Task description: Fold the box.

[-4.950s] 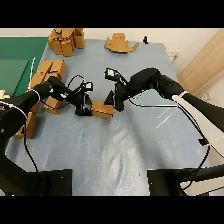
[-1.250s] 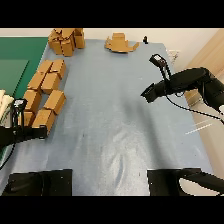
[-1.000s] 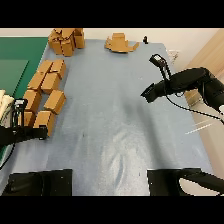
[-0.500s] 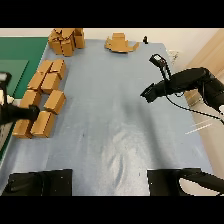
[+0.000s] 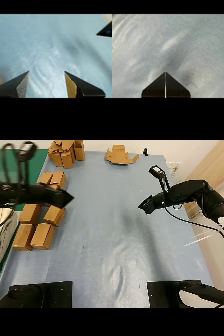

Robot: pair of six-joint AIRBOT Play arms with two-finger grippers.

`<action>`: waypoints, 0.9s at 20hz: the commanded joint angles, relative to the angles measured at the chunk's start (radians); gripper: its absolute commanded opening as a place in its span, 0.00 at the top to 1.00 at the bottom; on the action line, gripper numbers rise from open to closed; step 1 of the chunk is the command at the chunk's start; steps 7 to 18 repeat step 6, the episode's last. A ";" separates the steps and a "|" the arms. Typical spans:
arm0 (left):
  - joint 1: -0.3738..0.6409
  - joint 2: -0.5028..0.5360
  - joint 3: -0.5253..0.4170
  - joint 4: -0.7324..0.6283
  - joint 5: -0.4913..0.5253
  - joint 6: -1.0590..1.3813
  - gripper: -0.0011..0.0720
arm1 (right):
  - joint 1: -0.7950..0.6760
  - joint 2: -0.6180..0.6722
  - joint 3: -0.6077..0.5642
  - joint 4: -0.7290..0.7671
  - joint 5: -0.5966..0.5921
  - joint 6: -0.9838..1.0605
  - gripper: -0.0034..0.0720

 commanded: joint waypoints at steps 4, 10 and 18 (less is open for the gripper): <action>-0.134 -0.093 0.045 -0.034 0.042 0.027 0.03 | 0.001 -0.001 0.000 0.000 0.000 0.001 0.95; -0.134 -0.093 0.045 -0.038 0.042 0.027 0.03 | 0.001 -0.001 0.000 0.000 0.000 0.001 0.95; -0.134 -0.093 0.045 -0.038 0.042 0.027 0.03 | 0.001 -0.001 0.000 0.000 0.000 0.001 0.95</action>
